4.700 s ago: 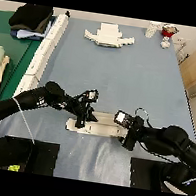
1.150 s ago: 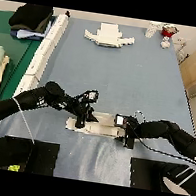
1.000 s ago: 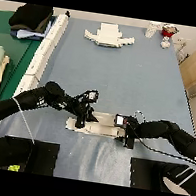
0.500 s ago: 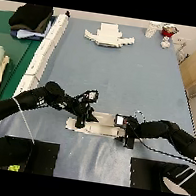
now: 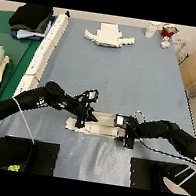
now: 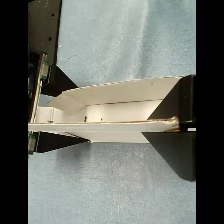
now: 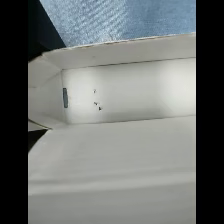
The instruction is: Fold the box.
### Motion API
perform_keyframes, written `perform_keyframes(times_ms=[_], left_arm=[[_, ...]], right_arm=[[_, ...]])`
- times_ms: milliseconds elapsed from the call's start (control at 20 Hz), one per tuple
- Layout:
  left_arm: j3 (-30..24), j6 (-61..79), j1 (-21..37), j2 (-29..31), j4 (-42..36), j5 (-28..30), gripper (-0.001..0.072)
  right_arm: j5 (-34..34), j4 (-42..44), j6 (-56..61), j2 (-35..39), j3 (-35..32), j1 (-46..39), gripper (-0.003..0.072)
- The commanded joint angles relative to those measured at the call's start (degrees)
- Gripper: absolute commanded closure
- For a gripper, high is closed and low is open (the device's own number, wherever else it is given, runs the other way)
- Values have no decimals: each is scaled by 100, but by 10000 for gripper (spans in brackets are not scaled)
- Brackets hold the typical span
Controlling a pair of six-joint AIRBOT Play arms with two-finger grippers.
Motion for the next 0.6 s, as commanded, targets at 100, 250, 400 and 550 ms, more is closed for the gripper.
perform_keyframes(times_ms=[100,250,400,550], left_arm=[[0,-7,-2,4,-4,-31,693],[2,-111,-2,4,-2,-28,687],[2,-345,9,7,-2,72,396],[7,-651,9,24,0,111,395]], right_arm=[[2,0,0,-4,2,4,227],[2,0,0,-4,2,4,227],[0,2,2,-4,2,4,227],[2,2,0,-4,2,4,226]])
